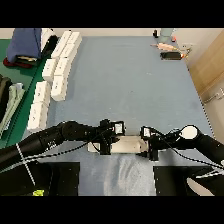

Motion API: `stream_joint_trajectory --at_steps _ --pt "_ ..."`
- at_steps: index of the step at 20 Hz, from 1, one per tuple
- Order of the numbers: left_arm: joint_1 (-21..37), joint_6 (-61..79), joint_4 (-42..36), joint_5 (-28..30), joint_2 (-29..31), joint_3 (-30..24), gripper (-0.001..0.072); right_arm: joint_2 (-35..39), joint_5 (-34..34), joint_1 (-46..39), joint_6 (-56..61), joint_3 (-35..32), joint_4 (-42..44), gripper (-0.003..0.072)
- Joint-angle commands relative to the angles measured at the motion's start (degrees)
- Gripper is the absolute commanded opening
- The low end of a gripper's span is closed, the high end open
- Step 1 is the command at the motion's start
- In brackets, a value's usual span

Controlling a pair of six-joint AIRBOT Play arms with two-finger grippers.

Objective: Fold the box.

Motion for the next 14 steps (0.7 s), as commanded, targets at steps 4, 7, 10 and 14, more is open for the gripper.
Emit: stream_joint_trajectory --at_steps 4,7,10,14 --pt "0.00 0.00 0.02 -0.02 -0.02 0.02 0.0016 3.91 0.92 -0.04 0.39 0.02 0.76 0.0711" --pt "0.00 0.02 0.02 -0.02 -0.02 0.02 0.0016 3.78 0.72 -0.04 0.39 -0.22 -0.44 0.0709" --pt "0.00 0.02 0.02 -0.02 -0.02 0.02 0.0016 2.62 -0.55 -0.04 0.37 -1.40 -0.28 0.0708" --pt "0.00 0.02 0.02 -0.02 -0.02 0.02 0.0016 0.83 -1.77 -0.04 0.35 -1.90 0.46 0.0708"
